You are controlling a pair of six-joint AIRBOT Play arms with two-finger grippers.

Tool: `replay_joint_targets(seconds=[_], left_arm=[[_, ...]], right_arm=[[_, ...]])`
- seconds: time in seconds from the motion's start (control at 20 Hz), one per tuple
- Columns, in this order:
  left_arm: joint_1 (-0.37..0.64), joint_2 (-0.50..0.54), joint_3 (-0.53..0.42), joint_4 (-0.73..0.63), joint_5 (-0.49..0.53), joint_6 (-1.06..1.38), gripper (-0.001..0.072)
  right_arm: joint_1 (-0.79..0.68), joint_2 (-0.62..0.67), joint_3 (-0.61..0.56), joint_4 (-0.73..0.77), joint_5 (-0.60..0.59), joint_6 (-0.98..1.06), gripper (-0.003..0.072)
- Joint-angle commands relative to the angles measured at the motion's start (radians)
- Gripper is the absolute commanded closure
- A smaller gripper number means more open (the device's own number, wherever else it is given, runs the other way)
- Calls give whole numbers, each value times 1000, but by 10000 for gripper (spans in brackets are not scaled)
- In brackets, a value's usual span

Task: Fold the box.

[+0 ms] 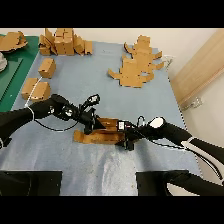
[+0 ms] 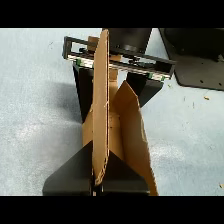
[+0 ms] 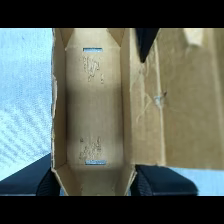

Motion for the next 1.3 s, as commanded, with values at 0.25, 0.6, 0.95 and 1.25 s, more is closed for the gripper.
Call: replay_joint_targets(seconds=[0.25, 0.6, 0.95, 1.25], left_arm=[[2, -1, 1, -12, 29, -74, 386], [27, 23, 1, 50, 21, -193, 152], [83, 180, 1, 268, -11, -447, 47], [67, 268, -6, 505, -217, -1046, 699]], right_arm=[[1, -1, -1, 0, 0, 0, 218], [1, -1, -1, -1, 0, 0, 218], [1, -1, -1, -1, 0, 0, 217], [1, -1, -1, 0, 0, 0, 217]])
